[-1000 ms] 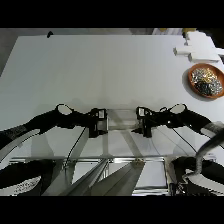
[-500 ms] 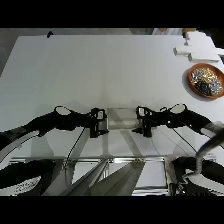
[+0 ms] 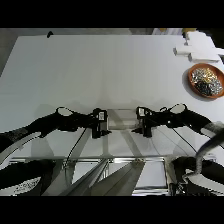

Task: Fold the box and place the chain.

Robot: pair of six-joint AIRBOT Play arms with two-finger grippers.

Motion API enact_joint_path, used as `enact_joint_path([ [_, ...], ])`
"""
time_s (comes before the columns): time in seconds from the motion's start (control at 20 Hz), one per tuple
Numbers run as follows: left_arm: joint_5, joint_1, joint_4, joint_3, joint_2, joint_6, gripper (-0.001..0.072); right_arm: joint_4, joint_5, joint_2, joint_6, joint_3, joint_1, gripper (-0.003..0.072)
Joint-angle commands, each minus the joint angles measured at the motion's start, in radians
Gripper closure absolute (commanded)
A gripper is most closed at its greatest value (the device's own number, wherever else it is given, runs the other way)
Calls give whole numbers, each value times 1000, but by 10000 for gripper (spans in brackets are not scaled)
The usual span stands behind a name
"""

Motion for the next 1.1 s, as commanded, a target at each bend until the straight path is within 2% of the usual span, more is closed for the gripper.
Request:
enact_joint_path([
  [0.0,9,-3,-1,-1,-1,-2,70,1,0,1,2,1,0,288],
  [0.2,7,-3,87,0,0,-90,54,1,0,1,2,1,0,288],
  [0.25,9,-3,88,0,0,-94,14,1,0,1,2,1,0,288],
  [1.05,-10,-3,132,57,-44,-222,16,1,0,1,2,1,0,288],
])
